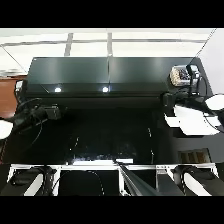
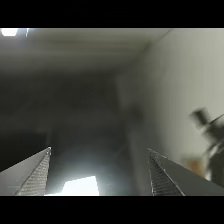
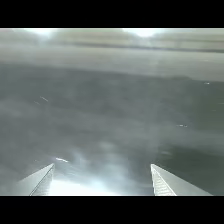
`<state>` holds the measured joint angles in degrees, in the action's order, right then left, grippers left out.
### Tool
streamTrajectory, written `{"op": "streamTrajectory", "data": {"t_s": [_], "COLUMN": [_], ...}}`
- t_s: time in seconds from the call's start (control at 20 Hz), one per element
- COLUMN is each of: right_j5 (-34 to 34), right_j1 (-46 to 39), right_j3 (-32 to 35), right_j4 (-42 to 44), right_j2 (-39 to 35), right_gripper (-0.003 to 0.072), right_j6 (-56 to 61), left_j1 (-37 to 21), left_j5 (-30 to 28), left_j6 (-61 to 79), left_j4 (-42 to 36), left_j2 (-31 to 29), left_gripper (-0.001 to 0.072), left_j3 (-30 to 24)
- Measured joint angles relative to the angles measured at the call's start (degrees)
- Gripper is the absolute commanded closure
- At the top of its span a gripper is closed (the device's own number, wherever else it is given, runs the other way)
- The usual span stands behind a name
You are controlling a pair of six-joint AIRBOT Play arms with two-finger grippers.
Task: Fold the box and place the chain.
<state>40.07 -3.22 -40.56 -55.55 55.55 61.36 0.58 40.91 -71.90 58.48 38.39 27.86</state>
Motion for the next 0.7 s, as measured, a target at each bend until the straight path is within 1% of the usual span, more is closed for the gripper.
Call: {"op": "streamTrajectory", "data": {"t_s": [0.1, 0.15, 0.2, 0.25, 0.3, 0.35, 0.4, 0.5, 0.6, 0.7], "right_j5": [1.01, 0.68, 0.07, -0.02, -0.04, 0.59, 1.79, 4.90, 9.88, 17.31], "right_j1": [-5.75, -10.34, -15.37, -21.11, -27.52, -33.33, -39.21, -48.24, -53.99, -56.61], "right_j3": [-3.65, -5.66, -7.34, -9.01, -10.75, -12.33, -14.03, -17.64, -21.88, -26.58], "right_j4": [-11.98, -18.91, -23.76, -27.30, -28.81, -28.59, -26.45, -18.73, -11.08, -6.10], "right_j2": [0.66, 1.64, 2.97, 4.79, 7.15, 9.53, 12.37, 18.16, 24.15, 30.32], "right_gripper": [-0.0034, -0.0034, -0.0034, -0.0034, -0.0034, -0.0034, -0.0034, -0.0034, -0.0034, -0.0034], "right_j6": [6.19, 10.32, 14.97, 19.02, 22.38, 24.33, 24.59, 19.47, 10.88, 1.84], "left_j1": [0.42, 0.52, 0.63, 0.70, 0.76, 0.79, 0.81, 0.85, 0.85, 0.85], "left_j5": [5.03, 7.93, 9.42, 11.34, 12.35, 13.14, 13.84, 14.32, 14.73, 14.88], "left_j6": [-7.78, -11.28, -13.66, -15.67, -17.09, -18.25, -19.06, -20.11, -20.90, -21.16], "left_j4": [9.84, 14.69, 17.92, 20.20, 21.49, 22.32, 22.53, 22.67, 22.27, 21.11], "left_j2": [5.86, 8.48, 10.62, 12.52, 13.97, 15.13, 15.93, 17.03, 17.57, 17.90], "left_gripper": [0.0001, 0.0001, 0.0002, 0.0002, 0.0001, 0.0002, 0.0002, 0.0002, 0.0001, 0.0002], "left_j3": [5.92, 8.81, 10.95, 12.87, 14.16, 15.19, 15.89, 16.76, 17.25, 17.49]}}
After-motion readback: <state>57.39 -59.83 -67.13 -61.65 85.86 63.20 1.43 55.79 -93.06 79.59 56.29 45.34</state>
